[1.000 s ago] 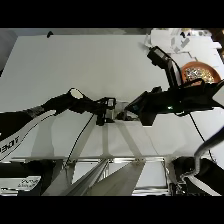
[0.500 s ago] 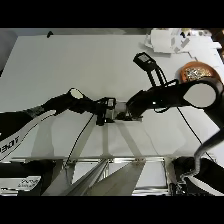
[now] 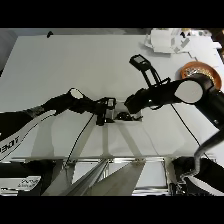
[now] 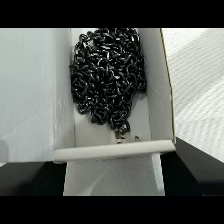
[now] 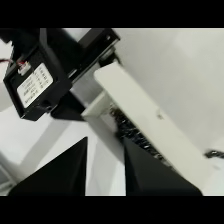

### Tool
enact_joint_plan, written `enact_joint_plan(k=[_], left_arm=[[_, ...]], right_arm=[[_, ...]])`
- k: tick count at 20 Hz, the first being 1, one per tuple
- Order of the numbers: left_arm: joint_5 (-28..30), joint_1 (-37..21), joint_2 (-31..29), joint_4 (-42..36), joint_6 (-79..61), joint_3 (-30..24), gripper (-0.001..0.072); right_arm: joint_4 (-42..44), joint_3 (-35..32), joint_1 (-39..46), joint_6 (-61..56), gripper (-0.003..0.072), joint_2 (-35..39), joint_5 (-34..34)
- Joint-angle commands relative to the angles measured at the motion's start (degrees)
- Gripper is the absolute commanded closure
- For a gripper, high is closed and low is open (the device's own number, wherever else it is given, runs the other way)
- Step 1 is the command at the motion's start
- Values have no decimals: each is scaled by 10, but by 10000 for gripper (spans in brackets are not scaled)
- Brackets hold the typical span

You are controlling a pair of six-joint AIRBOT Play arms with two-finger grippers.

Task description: Fold the box and place the chain.

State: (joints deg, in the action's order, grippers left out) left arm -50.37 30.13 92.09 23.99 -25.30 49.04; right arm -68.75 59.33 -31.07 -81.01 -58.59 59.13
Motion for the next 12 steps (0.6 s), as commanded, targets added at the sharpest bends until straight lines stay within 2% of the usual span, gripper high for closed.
enact_joint_plan(k=[1,6,8,12], left_arm=[[0,0,0,0,0,0,458],[0,0,0,0,0,0,458],[0,0,0,0,0,0,458],[0,0,0,0,0,0,458]], right_arm=[[-40,19,56,-2,513,29,0],[-113,17,206,-19,497,-14,48],[-120,17,246,-19,339,-55,55],[-123,17,282,-15,328,-145,48]])
